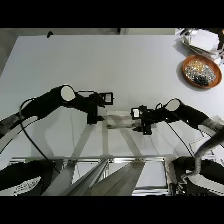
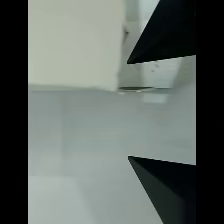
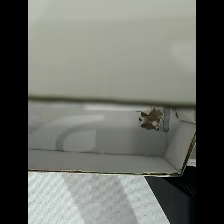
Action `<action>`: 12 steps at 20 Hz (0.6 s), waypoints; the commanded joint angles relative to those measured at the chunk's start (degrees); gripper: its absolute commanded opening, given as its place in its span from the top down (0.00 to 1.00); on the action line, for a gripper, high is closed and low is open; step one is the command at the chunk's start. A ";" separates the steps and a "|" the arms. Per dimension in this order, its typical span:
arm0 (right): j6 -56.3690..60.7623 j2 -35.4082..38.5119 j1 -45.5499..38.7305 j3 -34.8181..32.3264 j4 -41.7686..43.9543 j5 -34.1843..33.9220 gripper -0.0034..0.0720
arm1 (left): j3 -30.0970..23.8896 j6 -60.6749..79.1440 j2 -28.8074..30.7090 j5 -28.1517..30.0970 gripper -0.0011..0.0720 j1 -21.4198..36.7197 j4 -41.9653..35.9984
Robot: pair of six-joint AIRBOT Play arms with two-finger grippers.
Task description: Fold the box and place the chain.
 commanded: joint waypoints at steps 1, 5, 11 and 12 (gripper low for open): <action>0.02 0.02 0.02 -0.02 0.02 0.02 0.58 | 0.07 -9.16 7.80 -1.66 0.13 0.04 7.08; 0.02 0.00 0.02 -0.02 0.02 0.02 0.58 | 0.04 -10.23 13.70 -5.79 0.81 -0.15 -3.15; 0.02 0.02 0.02 -0.02 0.02 0.02 0.58 | 0.02 -6.54 8.37 -11.41 0.97 -4.94 -11.30; 0.02 0.02 0.02 -0.02 0.02 0.02 0.58 | 0.02 -6.54 6.86 -9.88 0.97 -5.53 -13.25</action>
